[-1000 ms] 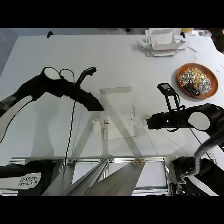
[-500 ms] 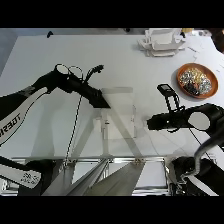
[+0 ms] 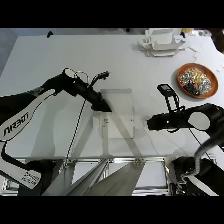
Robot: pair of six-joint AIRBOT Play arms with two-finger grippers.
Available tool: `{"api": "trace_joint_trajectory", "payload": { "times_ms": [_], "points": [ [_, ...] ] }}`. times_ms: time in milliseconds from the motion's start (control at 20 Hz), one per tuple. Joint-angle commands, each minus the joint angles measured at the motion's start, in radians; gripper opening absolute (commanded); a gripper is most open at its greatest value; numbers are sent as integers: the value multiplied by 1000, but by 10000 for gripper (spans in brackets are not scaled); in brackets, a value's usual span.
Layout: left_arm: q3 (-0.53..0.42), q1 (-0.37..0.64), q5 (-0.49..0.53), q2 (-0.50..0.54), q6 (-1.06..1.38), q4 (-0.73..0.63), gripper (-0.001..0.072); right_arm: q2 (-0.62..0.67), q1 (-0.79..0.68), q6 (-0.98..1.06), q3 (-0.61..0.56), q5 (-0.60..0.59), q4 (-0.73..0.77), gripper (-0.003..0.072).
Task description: Fold the box and place the chain.
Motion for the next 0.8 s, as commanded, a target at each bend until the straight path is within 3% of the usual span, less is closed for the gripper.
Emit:
{"api": "trace_joint_trajectory", "payload": {
  "times_ms": [0, 50, 150, 250, 750],
  "points": [
    [1, 27, 26, 20, 64, 6, 4, 1, 1, 0, -1, -9, 4, 16],
    [1, 26, 33, 28, 74, 8, 4, 1, 1, 0, -1, -25, 13, 97],
    [1, 10, 34, 35, 145, 7, 4, 1, 1, 0, 0, -73, 37, 343],
    [1, -18, 39, 35, 193, 8, 3, 1, 1, 0, 1, -118, 52, 421],
    [-9, -132, 196, 42, 246, -20, -9, 6, 1, -4, 106, -82, -210, 419]
  ]
}}
